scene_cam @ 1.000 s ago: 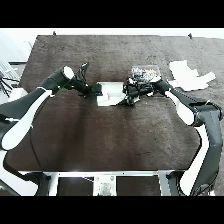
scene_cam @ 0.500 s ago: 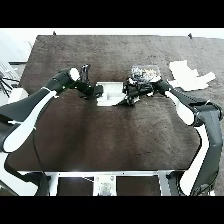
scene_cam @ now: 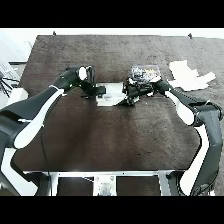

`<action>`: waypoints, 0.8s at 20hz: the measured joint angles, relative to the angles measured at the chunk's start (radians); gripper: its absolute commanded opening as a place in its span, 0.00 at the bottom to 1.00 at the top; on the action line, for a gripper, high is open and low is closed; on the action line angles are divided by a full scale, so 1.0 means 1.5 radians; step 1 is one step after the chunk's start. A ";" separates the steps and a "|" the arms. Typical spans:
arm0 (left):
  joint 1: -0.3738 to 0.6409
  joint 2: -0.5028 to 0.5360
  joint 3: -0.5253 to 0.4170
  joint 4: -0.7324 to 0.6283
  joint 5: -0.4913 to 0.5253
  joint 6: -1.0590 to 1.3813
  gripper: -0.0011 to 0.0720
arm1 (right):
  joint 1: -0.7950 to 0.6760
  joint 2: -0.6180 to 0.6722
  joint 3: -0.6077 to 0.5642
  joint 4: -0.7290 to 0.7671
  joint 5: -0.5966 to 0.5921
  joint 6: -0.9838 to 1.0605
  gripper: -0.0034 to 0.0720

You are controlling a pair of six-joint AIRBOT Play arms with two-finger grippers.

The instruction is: Fold the box and place the chain.

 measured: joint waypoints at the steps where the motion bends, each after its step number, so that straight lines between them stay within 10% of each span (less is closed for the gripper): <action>1: -0.003 -0.005 0.011 0.008 -0.006 -0.007 0.57 | 0.000 0.000 0.000 0.000 0.000 0.000 0.73; 16: -0.012 -0.114 0.185 0.073 -0.202 -0.104 0.57 | 0.000 0.000 0.000 0.000 -0.001 0.000 0.73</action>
